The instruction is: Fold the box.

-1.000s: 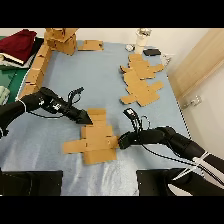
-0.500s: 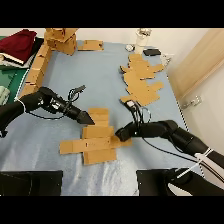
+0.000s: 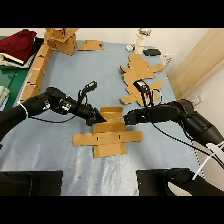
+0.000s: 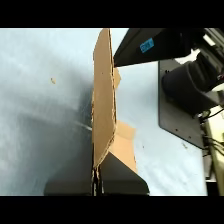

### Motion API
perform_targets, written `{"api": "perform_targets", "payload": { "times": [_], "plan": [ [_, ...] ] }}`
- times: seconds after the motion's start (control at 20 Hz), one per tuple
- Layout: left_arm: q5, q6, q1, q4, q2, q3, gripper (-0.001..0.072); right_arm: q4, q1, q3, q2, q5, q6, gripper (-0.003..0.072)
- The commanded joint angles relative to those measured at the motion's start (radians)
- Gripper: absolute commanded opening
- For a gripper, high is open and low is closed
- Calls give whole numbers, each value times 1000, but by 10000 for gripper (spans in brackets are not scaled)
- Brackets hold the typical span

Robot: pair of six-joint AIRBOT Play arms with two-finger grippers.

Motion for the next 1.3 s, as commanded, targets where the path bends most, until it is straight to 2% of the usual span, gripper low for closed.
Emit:
{"api": "perform_targets", "payload": {
  "times": [0.0, 0.1, 0.2, 0.3, 0.4, 0.7, 1.1, 1.25],
  "plan": [
    [68, 246, -40, -150, 37, -76, 9, -100, 2, 14, 19, -37, 138, 5],
    [78, 356, -42, -213, 71, -151, 9, -126, 8, 14, 21, -36, 154, 5],
    [137, 421, -42, -214, 106, -209, 10, -129, 9, 14, 19, -22, 164, 5],
    [202, 446, -42, -172, 116, -241, 11, -129, 9, 14, 19, -1, 164, 5],
    [224, 447, -42, -133, 116, -258, 11, -129, 9, 14, 19, 23, 164, 5],
    [220, 417, -42, -86, 116, -263, 11, -134, 9, 1, 15, 39, 164, 5],
    [134, 390, -42, -65, 116, -274, 11, -132, 9, -31, 15, 45, 164, 5],
    [130, 390, -41, -60, 119, -272, 11, -132, 9, -31, 15, 44, 164, 5]
  ]
}}
